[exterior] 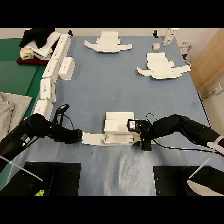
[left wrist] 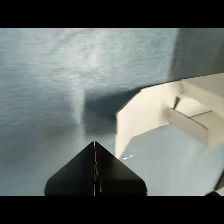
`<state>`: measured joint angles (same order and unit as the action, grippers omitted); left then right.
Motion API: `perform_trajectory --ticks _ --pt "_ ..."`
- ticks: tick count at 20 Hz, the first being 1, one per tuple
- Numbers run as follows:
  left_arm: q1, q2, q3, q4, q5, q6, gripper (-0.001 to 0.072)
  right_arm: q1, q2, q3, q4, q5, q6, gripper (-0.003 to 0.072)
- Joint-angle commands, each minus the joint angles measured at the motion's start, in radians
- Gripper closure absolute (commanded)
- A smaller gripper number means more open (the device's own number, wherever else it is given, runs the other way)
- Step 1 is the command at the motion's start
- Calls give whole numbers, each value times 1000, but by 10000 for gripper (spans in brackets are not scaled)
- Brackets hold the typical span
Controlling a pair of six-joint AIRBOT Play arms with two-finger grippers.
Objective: Fold the box.
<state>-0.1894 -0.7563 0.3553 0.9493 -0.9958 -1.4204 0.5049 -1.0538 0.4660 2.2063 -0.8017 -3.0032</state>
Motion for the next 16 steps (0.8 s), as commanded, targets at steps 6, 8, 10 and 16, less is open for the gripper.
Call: perform_trajectory --ticks 6,8,10,16 --pt "-140 -118 -21 -240 143 131 699 0 0 1 0 0 0 169" --pt "-171 -117 -21 -257 164 131 698 0 0 1 0 0 0 169" --pt "-179 -115 -17 -284 151 135 697 0 0 1 0 0 0 168" --pt "-178 -115 61 -301 103 167 694 0 0 1 0 0 0 169"
